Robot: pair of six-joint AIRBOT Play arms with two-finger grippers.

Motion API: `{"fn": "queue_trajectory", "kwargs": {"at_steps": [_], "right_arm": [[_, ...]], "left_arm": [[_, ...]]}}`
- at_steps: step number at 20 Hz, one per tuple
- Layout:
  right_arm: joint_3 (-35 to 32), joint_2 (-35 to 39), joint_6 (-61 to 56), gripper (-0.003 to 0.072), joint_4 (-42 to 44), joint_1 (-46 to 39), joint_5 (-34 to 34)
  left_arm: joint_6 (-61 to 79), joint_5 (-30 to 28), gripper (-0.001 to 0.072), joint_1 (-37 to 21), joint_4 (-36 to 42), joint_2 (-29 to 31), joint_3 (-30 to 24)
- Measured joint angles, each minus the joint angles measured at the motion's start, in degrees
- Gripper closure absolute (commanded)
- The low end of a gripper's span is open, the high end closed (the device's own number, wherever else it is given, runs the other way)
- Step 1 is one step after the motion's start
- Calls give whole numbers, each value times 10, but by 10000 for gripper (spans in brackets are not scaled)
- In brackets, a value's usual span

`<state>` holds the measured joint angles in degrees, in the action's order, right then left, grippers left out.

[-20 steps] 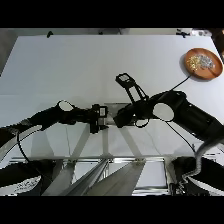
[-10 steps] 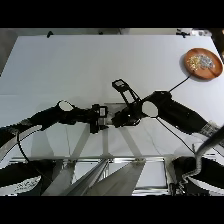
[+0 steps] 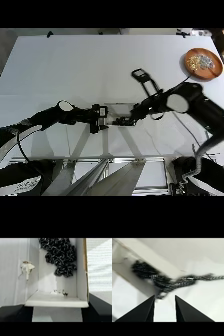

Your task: Fold the box and place the chain.

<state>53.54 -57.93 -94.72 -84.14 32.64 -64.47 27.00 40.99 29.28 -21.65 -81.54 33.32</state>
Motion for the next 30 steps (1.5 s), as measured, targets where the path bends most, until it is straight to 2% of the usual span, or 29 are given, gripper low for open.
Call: {"fn": "queue_trajectory", "kwargs": {"at_steps": [3, 8, 12, 16, 22, 24, 30], "right_arm": [[0, 25, 1, 280, -75, -111, -13], [0, -6, 15, 281, -129, -313, 61], [4, -72, 17, 283, -141, -416, 151], [27, -161, -15, 284, -146, -457, 241], [81, -287, -73, 292, -149, -471, 325], [93, -316, -89, 324, -149, -472, 348], [104, -362, -136, 326, -151, -474, 416]], "left_arm": [[0, 0, 315, 0, 0, 0, 0], [0, 0, 315, 0, 0, 0, 0], [0, 0, 315, 0, 0, 0, 0], [0, 0, 315, 0, 0, 0, 0], [0, 0, 315, 0, 0, 0, 0], [0, 0, 315, 0, 0, 0, 0], [0, 0, 315, 0, 0, 0, 0]]}}
